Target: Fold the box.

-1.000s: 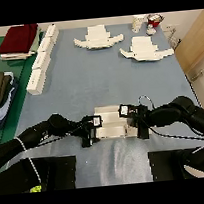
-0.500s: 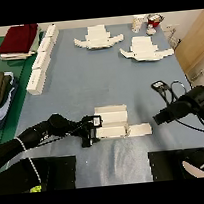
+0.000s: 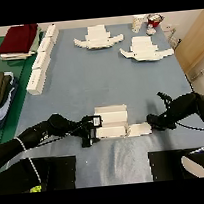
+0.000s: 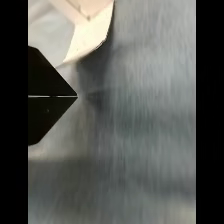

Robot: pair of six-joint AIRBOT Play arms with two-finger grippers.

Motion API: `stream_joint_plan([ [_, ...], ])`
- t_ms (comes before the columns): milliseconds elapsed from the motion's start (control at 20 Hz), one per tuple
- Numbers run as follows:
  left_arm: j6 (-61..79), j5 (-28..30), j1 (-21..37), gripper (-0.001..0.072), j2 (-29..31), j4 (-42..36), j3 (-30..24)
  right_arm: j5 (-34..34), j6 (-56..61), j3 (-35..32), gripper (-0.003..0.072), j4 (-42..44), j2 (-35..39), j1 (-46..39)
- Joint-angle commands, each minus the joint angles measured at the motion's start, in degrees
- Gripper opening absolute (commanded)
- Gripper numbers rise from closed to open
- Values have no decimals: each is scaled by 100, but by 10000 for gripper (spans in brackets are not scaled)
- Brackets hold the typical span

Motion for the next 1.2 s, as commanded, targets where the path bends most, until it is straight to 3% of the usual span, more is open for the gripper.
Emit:
stream_joint_plan([
  [0, -2, 0, 2, 540, -2, 2, 2, 57, -389, -94, 2, 1040, -35, 173],
  [400, 0, 0, 2, 540, -2, 2, 2, 389, -553, -44, 3, 1106, 129, 953],
  [450, 0, -2, 2, 540, -2, 2, 2, 350, -551, -7, 66, 1106, 216, 953],
  [500, 0, 0, 2, 540, -2, 2, 2, 321, -549, 35, 203, 1108, 306, 953],
  [550, 0, 0, 2, 540, -2, 2, 2, 280, -549, 79, 248, 1126, 389, 955],
  [650, 0, 0, 2, 540, -2, 2, 2, 238, -551, 173, 249, 1145, 520, 1003],
  [750, 0, 0, 2, 540, -2, 2, 2, 267, -549, 219, 501, 1248, 540, 1198],
  [1000, -2, 0, 2, 540, -2, 2, 2, 1104, -442, 219, 522, 1228, 474, 1980],
  [1150, 0, 0, 2, 540, -2, 2, 2, 1220, 35, 363, 513, 831, 118, 2345],
])
